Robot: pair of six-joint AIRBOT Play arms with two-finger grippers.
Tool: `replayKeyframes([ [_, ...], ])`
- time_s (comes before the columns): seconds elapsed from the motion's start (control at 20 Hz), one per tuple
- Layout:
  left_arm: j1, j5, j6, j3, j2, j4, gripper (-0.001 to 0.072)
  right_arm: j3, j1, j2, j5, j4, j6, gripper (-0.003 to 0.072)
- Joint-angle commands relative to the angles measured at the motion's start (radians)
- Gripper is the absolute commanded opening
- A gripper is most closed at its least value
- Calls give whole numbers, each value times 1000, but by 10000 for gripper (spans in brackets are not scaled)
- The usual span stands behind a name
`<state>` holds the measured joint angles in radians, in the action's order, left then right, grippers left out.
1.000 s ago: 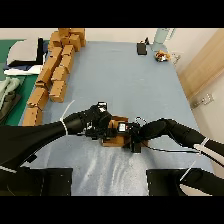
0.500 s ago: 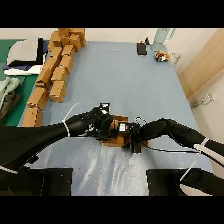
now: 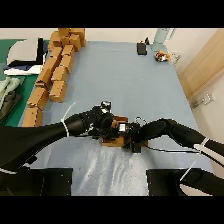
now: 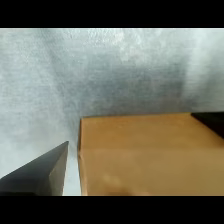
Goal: Fold the box.
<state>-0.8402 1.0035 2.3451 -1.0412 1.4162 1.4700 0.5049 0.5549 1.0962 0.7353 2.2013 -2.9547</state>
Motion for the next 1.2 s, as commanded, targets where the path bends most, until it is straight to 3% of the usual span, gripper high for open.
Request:
replayKeyframes([
  [0.0, 8, 76, 3, -28, -9, -6, 534, 0, 1, 0, 0, 2, 3, 417],
  [0.35, 119, 227, -94, -127, -9, -163, 533, 0, 1, 0, 0, 2, 3, 417],
  [0.65, 378, 317, -300, -159, -8, -500, 533, 0, 1, 0, 0, 2, 3, 417],
  [0.85, 543, 351, -426, -161, -9, -557, 521, 0, 1, 0, 0, 2, 3, 417],
  [0.95, 609, 348, -565, -170, -9, -557, 22, 0, 1, 0, 0, 2, 3, 417],
  [1.15, 672, 338, -972, -177, -10, -538, 12, 0, 1, 0, 0, 2, 3, 417],
])
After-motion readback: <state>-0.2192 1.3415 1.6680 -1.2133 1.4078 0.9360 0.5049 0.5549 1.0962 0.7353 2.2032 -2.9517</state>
